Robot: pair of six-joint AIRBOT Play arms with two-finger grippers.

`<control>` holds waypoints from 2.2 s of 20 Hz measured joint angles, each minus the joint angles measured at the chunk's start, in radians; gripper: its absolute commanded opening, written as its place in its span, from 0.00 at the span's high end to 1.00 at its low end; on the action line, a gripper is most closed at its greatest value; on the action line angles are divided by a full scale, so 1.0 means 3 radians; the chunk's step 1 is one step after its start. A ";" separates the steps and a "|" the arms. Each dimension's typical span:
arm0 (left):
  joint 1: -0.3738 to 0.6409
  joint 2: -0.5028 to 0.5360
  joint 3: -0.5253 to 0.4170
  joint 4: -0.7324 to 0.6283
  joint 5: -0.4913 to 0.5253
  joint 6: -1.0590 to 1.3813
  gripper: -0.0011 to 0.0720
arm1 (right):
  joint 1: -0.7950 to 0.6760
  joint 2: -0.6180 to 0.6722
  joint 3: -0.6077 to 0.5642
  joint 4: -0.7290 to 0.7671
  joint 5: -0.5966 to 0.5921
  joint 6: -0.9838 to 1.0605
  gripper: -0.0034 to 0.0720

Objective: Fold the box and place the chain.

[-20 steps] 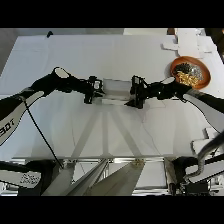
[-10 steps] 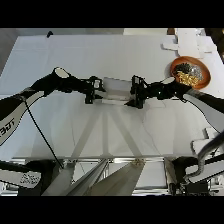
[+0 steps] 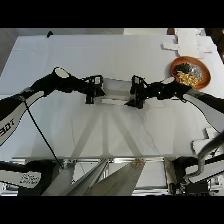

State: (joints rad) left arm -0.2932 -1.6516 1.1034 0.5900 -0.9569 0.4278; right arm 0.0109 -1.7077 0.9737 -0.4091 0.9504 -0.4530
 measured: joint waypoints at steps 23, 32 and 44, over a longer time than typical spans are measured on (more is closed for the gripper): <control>0.0294 0.0206 0.0000 0.1194 -0.0233 -0.4776 0.98 | 0.0001 0.0000 0.0000 -0.0005 0.0004 -0.0001 0.20; 0.0130 0.0065 0.0001 0.1230 -0.0198 -0.5156 0.98 | 0.0001 0.0000 0.0000 -0.0005 0.0004 -0.0001 0.20; 0.0159 0.0058 0.0001 0.1406 -0.0219 -0.5303 0.98 | 0.0001 0.0000 0.0000 -0.0005 0.0003 -0.0001 0.20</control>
State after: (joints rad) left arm -0.2455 -1.6341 1.1038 1.0119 -1.0225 -1.1629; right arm 0.0113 -1.7077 0.9737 -0.4107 0.9512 -0.4534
